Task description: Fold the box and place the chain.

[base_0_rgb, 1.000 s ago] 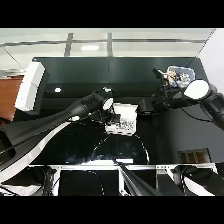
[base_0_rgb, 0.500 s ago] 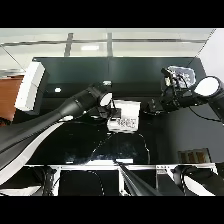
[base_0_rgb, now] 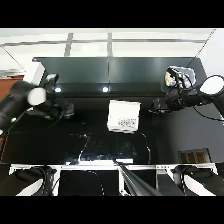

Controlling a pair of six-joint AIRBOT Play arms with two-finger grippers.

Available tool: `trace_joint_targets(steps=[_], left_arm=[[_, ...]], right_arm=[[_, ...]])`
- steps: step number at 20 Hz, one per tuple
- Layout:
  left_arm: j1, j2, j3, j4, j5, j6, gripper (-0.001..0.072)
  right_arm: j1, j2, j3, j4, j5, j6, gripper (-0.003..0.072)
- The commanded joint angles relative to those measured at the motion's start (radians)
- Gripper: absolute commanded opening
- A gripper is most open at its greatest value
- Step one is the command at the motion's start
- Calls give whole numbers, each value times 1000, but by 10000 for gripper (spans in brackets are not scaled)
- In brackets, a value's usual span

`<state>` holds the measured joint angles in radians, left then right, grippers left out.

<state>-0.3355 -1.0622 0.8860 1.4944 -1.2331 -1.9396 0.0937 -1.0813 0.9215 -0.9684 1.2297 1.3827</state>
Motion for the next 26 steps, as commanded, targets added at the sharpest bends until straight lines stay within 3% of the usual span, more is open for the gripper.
trace_joint_targets(steps=[1, 3, 5, 7, 12, 16, 21, 26], left_arm=[[253, 86, -230, -587, 141, 639, 498], [254, 47, -303, -769, 153, 1031, 498], [201, -8, -323, -826, 153, 1342, 508], [124, -64, -324, -868, 171, 1575, 720], [-41, -113, -319, -900, 284, 2131, 720], [-42, -189, -252, -901, 391, 2208, 720], [-40, -349, -111, -901, 301, 2195, 720], [-51, -390, -62, -913, 302, 2199, 720]], right_arm=[[-6, 0, 0, -1, -3, 0, 319], [-6, 0, 0, -1, 2, 0, 319], [-6, 0, 0, 0, 10, 2, 319], [-6, 0, 0, -1, 18, 16, 318], [-6, 0, 0, -1, 24, 24, 318], [-6, 0, 0, 0, 23, 27, 319], [-6, 0, 0, 8, 23, 27, 318], [-6, 0, 0, 8, 23, 27, 318]])
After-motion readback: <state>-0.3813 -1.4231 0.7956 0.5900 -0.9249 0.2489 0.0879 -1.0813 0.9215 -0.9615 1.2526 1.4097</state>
